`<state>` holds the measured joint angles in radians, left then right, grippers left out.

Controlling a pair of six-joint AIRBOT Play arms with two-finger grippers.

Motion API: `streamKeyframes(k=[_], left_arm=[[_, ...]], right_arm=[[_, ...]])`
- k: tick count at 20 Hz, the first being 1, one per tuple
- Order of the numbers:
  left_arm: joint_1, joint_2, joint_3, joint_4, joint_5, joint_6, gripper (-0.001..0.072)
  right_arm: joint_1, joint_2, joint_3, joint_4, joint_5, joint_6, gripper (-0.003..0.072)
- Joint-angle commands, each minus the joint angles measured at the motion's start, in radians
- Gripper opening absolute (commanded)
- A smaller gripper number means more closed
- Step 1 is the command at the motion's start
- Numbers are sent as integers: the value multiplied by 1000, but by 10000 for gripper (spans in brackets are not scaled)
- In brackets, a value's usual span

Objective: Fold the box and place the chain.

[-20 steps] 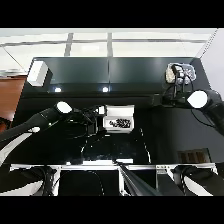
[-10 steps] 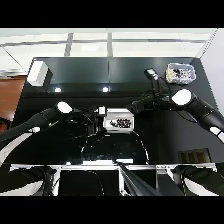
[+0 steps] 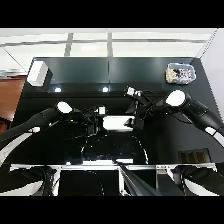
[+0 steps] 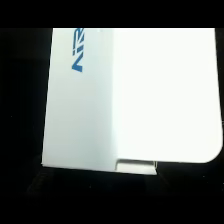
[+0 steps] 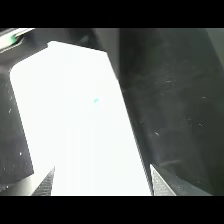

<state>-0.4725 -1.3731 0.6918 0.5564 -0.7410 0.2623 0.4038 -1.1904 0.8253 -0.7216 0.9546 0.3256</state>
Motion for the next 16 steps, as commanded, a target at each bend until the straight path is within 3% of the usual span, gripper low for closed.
streamKeyframes(k=[1, 6, 8, 9, 11, 12, 16], left_arm=[[0, -1, 0, 0, 0, 0, 356], [0, -2, 0, 0, 0, 0, 356], [0, -2, 0, 0, 0, 0, 356], [0, -2, 0, 0, 0, 0, 356], [0, -2, 0, 0, 0, 0, 356], [0, -2, 0, 0, 0, 0, 356], [0, -2, 0, 0, 0, 0, 357]], right_arm=[[11, -3, 1, -8, 43, -68, 703], [11, -11, -13, -9, 6, -68, 701], [11, -21, -13, -9, 6, -66, 586], [11, -25, -13, -9, 6, -64, 584], [11, -27, -13, -16, 6, -49, 310], [11, -27, -13, -17, 6, -45, 235], [11, -27, -13, -24, 6, -45, 236]])
